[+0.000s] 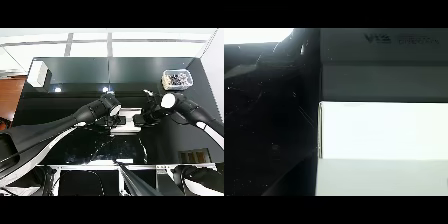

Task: Fold the box and place the chain.

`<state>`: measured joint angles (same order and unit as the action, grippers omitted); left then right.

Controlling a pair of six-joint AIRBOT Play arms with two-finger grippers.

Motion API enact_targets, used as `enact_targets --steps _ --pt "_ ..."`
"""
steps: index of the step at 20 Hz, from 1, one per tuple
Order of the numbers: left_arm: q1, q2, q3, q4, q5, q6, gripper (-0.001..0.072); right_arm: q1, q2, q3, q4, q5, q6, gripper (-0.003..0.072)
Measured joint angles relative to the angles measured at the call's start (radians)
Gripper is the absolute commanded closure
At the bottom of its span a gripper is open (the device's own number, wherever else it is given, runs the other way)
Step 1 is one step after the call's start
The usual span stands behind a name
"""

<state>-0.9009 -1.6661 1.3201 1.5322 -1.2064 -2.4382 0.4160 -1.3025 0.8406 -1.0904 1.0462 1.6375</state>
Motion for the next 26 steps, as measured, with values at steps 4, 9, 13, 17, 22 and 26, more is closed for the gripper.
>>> enact_targets --steps 4,9,13,17,22,26 --pt "0.0 -0.002 0.0 0.0 -0.001 0.0 0.0687 0.115 -0.031 0.059 -0.191 0.032 0.248 0.0392" --pt "0.0 -0.003 0.001 0.001 0.0 0.001 0.0687 0.18 -0.053 0.078 -0.309 0.054 0.416 0.0414" --pt "0.0 -0.003 0.001 0.002 0.001 0.003 0.0687 0.192 -0.064 0.082 -0.333 0.063 0.457 0.0673" --pt "0.0 -0.003 0.001 0.003 0.001 0.003 0.0687 0.196 -0.066 0.083 -0.339 0.065 0.472 0.0674" --pt "0.0 -0.003 0.001 0.003 0.001 0.003 0.0687 0.196 -0.068 0.082 -0.346 0.063 0.47 0.0486" --pt "0.0 -0.003 0.001 0.003 0.0 0.003 0.0687 0.196 -0.068 0.082 -0.331 0.045 0.473 0.0493"
